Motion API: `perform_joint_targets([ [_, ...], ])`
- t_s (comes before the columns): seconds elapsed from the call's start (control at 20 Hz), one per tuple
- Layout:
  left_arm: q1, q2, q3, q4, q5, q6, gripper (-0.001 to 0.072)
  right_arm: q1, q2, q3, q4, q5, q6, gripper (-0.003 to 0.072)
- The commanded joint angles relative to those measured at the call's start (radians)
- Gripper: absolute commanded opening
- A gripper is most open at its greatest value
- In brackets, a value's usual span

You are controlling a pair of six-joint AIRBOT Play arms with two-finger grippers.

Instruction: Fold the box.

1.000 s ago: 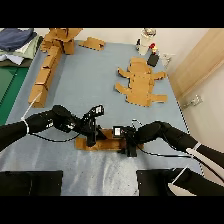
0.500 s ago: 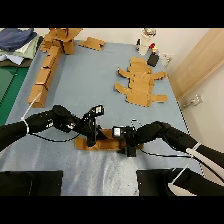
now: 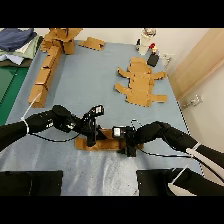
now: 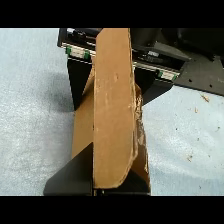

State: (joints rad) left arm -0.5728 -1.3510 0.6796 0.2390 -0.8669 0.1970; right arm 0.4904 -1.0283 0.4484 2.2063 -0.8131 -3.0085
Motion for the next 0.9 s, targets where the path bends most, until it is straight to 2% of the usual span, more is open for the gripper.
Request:
perform_joint_targets([
  [0.0,0.0,-0.001,0.0,0.0,-0.001,-0.014,0.0012,0.0,0.001,0.001,0.0,0.0,0.0,0.0655],
  [0.2,0.0,0.0,0.0,0.001,-0.008,-0.014,0.0012,0.0,0.001,0.001,0.0,0.0,0.0,0.0652],
  [0.25,0.0,0.0,0.0,0.001,-0.008,-0.014,0.0012,0.0,0.001,0.001,0.0,0.0,0.0,0.0589],
  [0.3,0.001,0.0,0.0,0.001,-0.008,-0.014,0.0012,0.0,0.001,0.001,0.0,0.0,0.0,0.0572],
  [0.7,0.001,0.0,0.0,0.001,-0.006,-0.017,0.0012,0.0,0.001,0.001,0.0,0.0,0.0,0.0573],
  [0.85,0.001,0.0,0.001,0.012,0.035,-0.093,0.0013,0.0,0.001,0.001,0.0,0.0,0.0,0.0573],
])
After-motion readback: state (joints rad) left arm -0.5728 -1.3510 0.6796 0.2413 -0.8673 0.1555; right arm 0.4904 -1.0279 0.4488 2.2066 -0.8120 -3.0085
